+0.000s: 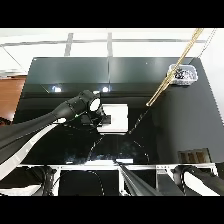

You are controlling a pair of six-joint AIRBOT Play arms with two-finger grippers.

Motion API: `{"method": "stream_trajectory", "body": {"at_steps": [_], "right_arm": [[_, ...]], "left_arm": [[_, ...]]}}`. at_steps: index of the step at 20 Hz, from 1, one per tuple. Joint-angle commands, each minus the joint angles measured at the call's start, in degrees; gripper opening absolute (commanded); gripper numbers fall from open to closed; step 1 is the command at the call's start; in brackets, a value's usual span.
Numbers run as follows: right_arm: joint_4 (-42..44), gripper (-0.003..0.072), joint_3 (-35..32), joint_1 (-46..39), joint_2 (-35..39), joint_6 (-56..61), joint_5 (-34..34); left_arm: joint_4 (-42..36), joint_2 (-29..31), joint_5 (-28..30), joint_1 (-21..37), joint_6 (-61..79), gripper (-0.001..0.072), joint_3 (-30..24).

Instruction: Fold the box and place the chain.

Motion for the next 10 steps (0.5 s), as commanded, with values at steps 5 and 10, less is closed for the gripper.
{"method": "stream_trajectory", "body": {"at_steps": [5,10], "right_arm": [[3.2,0.0027,-3.1,10.3,-0.2,-0.7,1.0],[1.0,0.0027,-3.1,18.1,-0.2,-0.7,-0.7]], "left_arm": [[0.0,0.0,0.0,0.0,0.0,0.0028,0.0],[0.0,0.0,0.0,0.0,0.0,0.0028,0.0]]}}
